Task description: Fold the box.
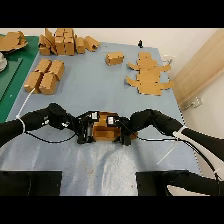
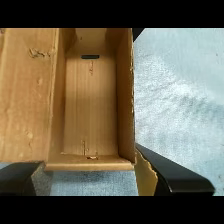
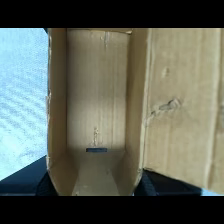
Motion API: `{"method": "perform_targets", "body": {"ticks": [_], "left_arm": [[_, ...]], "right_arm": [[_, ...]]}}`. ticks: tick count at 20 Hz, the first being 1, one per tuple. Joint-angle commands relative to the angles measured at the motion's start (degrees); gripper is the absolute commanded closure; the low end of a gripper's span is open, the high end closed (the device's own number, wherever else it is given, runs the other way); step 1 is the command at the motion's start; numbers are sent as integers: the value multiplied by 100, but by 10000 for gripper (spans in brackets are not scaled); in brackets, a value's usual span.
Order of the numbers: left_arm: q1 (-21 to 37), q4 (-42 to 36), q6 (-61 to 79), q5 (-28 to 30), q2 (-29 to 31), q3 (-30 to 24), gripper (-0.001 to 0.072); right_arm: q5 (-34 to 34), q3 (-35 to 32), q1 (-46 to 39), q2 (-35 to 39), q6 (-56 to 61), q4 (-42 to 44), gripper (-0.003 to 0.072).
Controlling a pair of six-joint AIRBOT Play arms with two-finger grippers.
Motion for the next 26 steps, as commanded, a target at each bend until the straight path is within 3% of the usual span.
{"method": "perform_targets", "body": {"ticks": [1,6,8,22,24,26], "left_arm": [[-2,197,-111,-111,-39,50,-11],[-4,284,-164,-109,-39,50,-11],[-4,286,-168,-105,-39,50,174],[-2,282,-168,63,-39,50,166],[-4,282,-170,63,-39,50,-11],[-4,282,-173,66,-39,50,-11]], "right_arm": [[13,-2,0,-2,9,11,206],[13,-2,0,-2,7,11,206],[13,-2,0,-2,7,13,206],[13,-2,0,-2,9,13,205],[13,0,0,-2,7,11,205],[13,-2,0,-2,7,11,205]]}}
